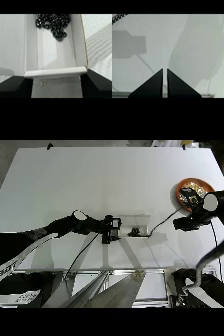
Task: Fold the box and place the chain.
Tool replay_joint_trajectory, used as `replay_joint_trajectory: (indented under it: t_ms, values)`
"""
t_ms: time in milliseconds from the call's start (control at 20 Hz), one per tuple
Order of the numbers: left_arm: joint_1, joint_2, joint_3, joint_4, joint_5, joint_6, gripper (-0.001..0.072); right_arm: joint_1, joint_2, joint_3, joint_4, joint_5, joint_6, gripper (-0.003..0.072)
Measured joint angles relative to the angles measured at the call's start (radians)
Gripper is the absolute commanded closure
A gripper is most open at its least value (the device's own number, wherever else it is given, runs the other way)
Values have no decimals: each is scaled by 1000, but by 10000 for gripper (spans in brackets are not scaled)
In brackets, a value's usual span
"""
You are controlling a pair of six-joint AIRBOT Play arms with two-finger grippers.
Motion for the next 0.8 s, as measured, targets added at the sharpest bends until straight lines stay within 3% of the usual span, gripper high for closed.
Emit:
replay_joint_trajectory:
  t_ms: [500,800]
  values:
    - [0,0,0,0,0,0,606,-1,0,0,-65,-65,-80,630]
    - [0,0,0,0,0,0,606,-1,0,0,-31,-144,-81,630]
